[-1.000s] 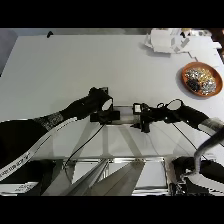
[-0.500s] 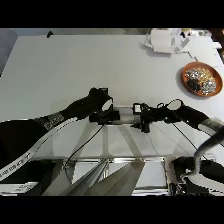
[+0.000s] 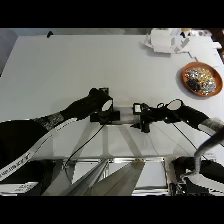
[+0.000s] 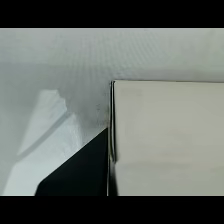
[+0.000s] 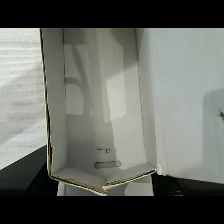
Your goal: Fold the box and place the chain.
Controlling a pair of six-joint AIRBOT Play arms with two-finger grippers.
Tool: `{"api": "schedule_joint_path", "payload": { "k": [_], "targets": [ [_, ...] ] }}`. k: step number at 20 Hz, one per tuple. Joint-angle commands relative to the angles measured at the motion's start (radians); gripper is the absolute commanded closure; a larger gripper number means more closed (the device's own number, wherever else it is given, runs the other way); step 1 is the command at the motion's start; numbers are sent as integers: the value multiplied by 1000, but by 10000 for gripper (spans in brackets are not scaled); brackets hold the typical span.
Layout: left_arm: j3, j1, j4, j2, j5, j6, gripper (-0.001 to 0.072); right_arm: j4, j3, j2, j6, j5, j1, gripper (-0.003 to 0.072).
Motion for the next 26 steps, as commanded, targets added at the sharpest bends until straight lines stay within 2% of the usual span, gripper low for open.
{"api": "schedule_joint_path", "payload": {
  "k": [1, 2, 9, 10, 11, 12, 19, 20, 21, 23, 26],
  "targets": [
    [2, 10, -3, 20, -17, 7, 526, 0, 1, 0, 0, 0, 0, 369],
    [2, 11, -3, 25, -18, 7, 490, 0, 1, 0, 0, 0, 0, 369],
    [2, 11, -3, 42, -17, 26, 510, 0, 1, 0, 0, 0, 0, 369],
    [2, 11, -3, 42, -17, 26, 530, 0, 1, 0, 0, 0, 0, 369],
    [2, 11, -3, 42, -17, 26, 651, 0, 1, 0, 0, 0, 0, 369],
    [2, 11, -3, 42, -16, 32, 707, 0, 1, 0, 0, 0, 0, 369],
    [2, 10, -7, 44, -41, 69, 697, 0, 1, 0, 0, 0, 0, 369],
    [2, 10, -11, 44, -60, 84, 676, 0, 1, 0, 0, 0, 0, 369],
    [2, 11, -12, 46, -70, 101, 620, 0, 1, 0, 0, 0, 0, 369],
    [2, 11, -13, 60, -72, 135, 428, 0, 1, 0, 0, 0, 0, 369],
    [2, 19, -19, 105, -74, 227, 415, 0, 1, 0, 0, 0, 0, 369]
  ]
}}
